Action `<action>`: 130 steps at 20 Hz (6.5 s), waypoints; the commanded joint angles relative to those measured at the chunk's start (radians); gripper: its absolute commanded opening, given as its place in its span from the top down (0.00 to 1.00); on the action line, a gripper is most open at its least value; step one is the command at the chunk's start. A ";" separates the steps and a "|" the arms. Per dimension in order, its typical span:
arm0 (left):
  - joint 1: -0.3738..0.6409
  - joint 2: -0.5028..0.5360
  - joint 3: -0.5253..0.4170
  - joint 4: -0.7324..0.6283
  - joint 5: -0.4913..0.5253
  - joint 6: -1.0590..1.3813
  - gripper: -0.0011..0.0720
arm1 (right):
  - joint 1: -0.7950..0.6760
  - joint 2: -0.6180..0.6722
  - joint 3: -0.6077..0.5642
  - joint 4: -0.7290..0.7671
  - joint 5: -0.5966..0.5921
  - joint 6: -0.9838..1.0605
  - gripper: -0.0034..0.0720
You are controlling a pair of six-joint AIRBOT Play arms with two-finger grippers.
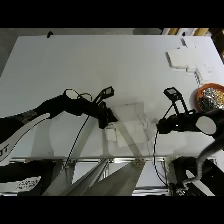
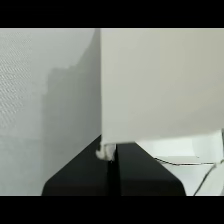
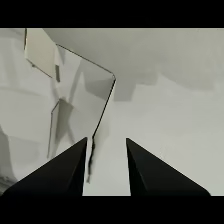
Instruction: Fold the box and place the chain.
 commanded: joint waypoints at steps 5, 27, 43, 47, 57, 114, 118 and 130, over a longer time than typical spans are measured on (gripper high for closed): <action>-0.136 0.038 0.000 0.133 0.164 0.158 0.98 | 0.001 0.193 0.005 -0.001 0.101 -0.180 0.53; -0.158 -0.007 0.000 0.126 0.269 0.158 0.98 | 0.001 0.227 0.004 0.048 0.039 -0.298 0.53; -0.156 0.003 0.014 0.137 0.254 0.179 0.99 | 0.001 0.227 0.004 0.048 0.040 -0.298 0.53; -0.149 0.000 0.064 0.185 0.196 0.180 0.99 | 0.001 0.227 0.004 0.051 0.039 -0.298 0.53; -0.151 -0.033 0.064 0.186 0.219 0.211 0.98 | 0.001 0.227 0.004 0.052 0.040 -0.297 0.53; -0.151 -0.032 0.064 0.182 0.219 0.200 0.97 | 0.359 0.156 -0.359 0.044 -0.476 -1.053 0.09; -0.151 -0.032 0.064 0.182 0.219 0.200 0.97 | 0.359 0.155 -0.317 0.066 -0.465 -1.054 0.09; -0.151 -0.032 0.064 0.182 0.219 0.200 0.97 | 0.053 0.150 -0.299 0.304 -0.415 -1.309 0.05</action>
